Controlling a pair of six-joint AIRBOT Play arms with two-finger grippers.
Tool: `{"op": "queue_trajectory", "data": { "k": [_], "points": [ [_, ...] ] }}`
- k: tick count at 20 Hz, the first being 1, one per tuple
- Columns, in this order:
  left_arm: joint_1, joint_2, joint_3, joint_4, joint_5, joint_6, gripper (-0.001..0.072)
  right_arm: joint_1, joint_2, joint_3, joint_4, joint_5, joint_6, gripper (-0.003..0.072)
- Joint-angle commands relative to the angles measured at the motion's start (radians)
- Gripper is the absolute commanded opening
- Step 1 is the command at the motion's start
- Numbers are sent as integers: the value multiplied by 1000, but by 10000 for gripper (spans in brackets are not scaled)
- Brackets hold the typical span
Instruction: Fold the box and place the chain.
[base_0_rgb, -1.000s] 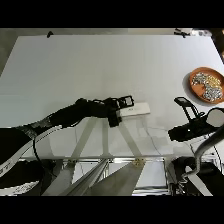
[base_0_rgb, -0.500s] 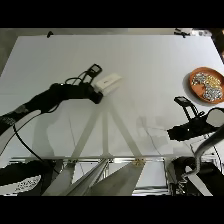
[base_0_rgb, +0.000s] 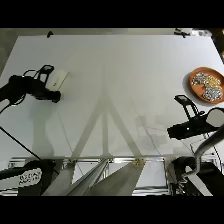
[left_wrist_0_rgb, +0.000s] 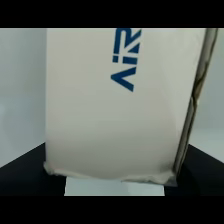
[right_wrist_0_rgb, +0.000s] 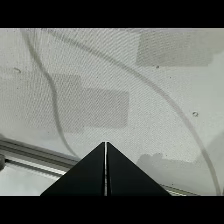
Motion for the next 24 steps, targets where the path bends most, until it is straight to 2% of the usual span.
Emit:
{"op": "queue_trajectory", "data": {
  "k": [1, 8, 9, 12, 13, 14, 16, 18, 20, 24],
  "points": [
    [112, 0, 0, 76, 95, -62, 2, 0, 1, 1, 0, -5, 0, 16],
    [142, 31, 0, 55, 115, -2, 13, 0, 1, 1, 1, -5, 0, 17],
    [142, 47, 0, 34, 113, 34, 66, 0, 1, 1, 2, -6, 0, 17],
    [142, 97, 0, 3, 100, 65, 373, 0, 1, 1, 2, -7, 0, 17],
    [142, 109, 0, 3, 100, 65, 446, 0, 1, 1, 2, -7, 0, 17],
    [142, 119, 0, 3, 101, 65, 473, 0, 1, 1, 2, -6, 0, 17],
    [142, 135, 0, -11, 113, 63, 708, 0, 1, 1, 2, -6, 0, 19],
    [142, 140, 0, -21, 136, 66, 700, 0, 1, 1, 1, -6, -1, 22],
    [142, 141, 0, -39, 164, 81, 700, 0, 1, 1, 1, -6, -1, 83],
    [141, 152, 0, -113, 202, 81, 698, 0, 1, 1, 1, -8, -4, 87]
  ]
}}
